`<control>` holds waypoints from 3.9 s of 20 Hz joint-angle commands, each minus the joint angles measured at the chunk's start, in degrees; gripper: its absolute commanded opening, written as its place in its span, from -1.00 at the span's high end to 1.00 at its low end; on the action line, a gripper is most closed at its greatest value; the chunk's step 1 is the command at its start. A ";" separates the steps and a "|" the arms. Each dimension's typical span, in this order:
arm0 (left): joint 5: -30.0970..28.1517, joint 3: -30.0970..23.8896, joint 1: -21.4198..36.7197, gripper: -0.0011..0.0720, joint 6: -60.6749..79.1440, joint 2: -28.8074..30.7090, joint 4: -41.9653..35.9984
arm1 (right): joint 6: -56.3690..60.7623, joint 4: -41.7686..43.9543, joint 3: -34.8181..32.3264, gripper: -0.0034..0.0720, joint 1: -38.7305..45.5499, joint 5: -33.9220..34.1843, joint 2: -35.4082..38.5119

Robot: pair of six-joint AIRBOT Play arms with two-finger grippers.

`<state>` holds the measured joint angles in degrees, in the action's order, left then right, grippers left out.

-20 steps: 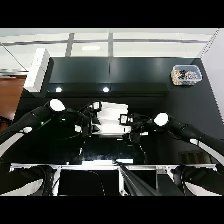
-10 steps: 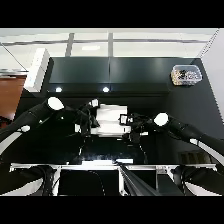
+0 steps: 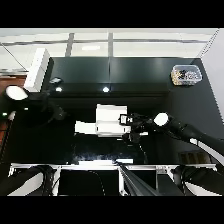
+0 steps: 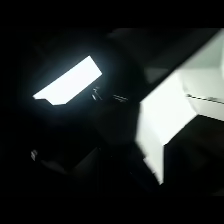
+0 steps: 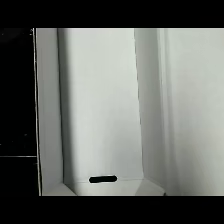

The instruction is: Fold the box and place the chain.

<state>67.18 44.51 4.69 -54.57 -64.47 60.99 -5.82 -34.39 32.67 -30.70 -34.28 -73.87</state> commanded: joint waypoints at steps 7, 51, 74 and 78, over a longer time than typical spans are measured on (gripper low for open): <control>3.37 -12.55 11.13 0.88 -14.67 -5.90 -17.14 | 0.00 0.00 -0.02 0.32 -0.02 -0.02 -0.02; -6.32 -0.57 -25.53 -0.91 -26.84 -7.08 -13.03 | 0.02 0.04 -0.02 0.32 -0.02 0.02 -0.02; -7.06 7.61 -37.22 -0.91 -47.56 -12.46 7.61 | 0.02 0.04 -0.02 0.32 -0.02 0.02 -0.02; -4.70 10.62 -41.38 -0.91 -55.80 -14.21 15.19 | 0.02 0.02 -0.02 0.32 -0.02 0.02 -0.02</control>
<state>60.18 53.34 -34.35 -104.05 -77.41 71.09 -5.87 -34.39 32.67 -30.70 -34.26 -73.87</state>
